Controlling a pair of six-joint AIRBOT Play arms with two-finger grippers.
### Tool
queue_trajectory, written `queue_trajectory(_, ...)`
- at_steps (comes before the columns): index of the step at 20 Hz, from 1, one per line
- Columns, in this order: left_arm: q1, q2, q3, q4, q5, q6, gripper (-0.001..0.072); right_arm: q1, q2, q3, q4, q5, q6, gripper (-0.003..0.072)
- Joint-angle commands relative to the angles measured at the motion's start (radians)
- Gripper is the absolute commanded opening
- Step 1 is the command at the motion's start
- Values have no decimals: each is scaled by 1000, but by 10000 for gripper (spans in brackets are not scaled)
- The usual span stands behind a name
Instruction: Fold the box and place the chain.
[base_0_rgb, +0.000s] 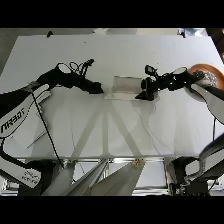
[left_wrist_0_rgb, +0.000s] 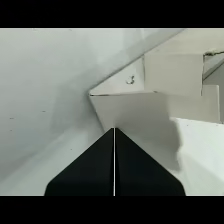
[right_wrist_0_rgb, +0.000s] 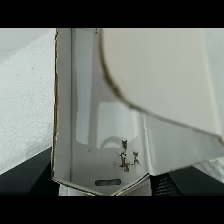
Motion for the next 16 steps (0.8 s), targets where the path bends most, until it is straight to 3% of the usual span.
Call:
queue_trajectory(1, 40, 23, 0, 76, 0, -47, 6, 0, -1, 0, 0, 0, 0, 497)
queue_trajectory(8, -8, -24, 0, 86, 5, -76, 5, 0, -1, 0, 0, 0, 0, 497)
queue_trajectory(16, -34, -32, 0, -50, 18, -37, 5, 0, -1, 0, 0, 0, 0, 497)
